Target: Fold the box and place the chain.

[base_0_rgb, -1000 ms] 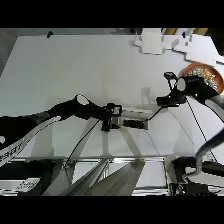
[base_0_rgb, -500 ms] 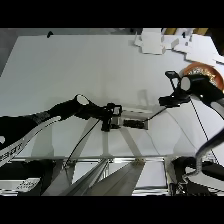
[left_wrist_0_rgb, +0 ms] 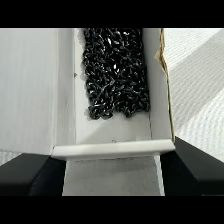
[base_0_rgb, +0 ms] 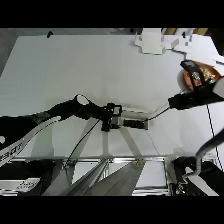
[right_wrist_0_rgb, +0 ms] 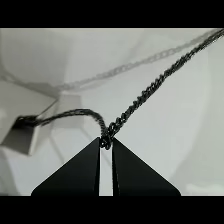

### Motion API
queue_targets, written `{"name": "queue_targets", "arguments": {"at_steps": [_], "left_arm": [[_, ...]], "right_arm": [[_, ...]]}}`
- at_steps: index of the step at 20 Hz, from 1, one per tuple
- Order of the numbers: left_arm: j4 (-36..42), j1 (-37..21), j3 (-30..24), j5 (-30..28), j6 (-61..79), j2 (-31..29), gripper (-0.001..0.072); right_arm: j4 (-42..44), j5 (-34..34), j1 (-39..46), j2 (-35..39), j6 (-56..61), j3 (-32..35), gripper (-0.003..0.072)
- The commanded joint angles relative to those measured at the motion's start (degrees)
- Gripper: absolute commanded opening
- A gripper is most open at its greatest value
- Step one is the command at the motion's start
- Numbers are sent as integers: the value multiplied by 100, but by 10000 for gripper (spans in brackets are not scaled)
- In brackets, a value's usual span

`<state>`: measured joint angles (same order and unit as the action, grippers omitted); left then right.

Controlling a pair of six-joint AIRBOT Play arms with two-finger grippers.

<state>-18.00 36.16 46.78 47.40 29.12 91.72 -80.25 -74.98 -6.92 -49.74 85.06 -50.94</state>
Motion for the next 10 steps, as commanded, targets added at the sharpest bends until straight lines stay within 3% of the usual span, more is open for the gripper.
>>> {"name": "queue_targets", "arguments": {"at_steps": [1, 6, 10], "left_arm": [[0, 0, 2, -2, 0, -2, 136], [0, 0, 2, -2, 0, -2, 136], [0, 0, 2, -2, 2, -2, 136]], "right_arm": [[866, -442, -4, 699, -334, -7, 21], [1888, -686, -146, 1084, -566, -4, 21], [1939, -376, -837, 1097, -562, -4, 21]]}}
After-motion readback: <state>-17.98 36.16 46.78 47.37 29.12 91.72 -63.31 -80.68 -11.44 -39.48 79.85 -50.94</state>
